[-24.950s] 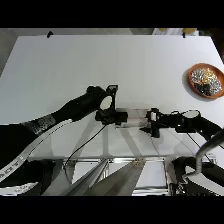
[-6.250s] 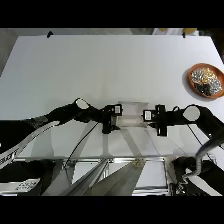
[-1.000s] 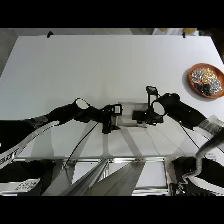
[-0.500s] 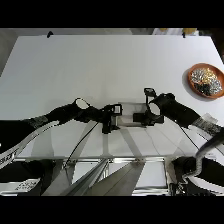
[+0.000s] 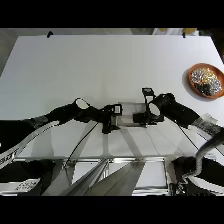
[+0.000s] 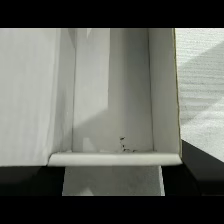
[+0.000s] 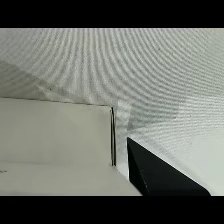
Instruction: Fold the box and place the chain.
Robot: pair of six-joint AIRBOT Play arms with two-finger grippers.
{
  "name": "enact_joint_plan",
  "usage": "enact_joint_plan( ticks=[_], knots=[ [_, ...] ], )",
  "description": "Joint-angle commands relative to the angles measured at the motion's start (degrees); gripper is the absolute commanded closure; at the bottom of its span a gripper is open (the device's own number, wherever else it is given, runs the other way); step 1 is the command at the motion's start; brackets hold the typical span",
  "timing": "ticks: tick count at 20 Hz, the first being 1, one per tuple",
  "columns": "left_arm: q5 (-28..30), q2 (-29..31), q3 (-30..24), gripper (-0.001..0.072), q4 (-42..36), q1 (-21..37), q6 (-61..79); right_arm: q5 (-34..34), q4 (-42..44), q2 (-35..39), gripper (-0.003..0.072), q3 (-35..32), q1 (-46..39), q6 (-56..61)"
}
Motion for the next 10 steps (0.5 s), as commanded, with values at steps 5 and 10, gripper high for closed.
enact_joint_plan(
  ticks=[5,10],
  knots=[
    [0.0,0.0,0.0,0.0395,0.0,0.0,0.0,0.1,-1.9,0.0,0.0463,0.0,0.0,-0.2],
    [0.0,0.0,0.0,0.0395,0.0,0.0,0.0,1.4,-0.7,0.0,0.0668,0.0,0.0,-0.1]
  ],
)
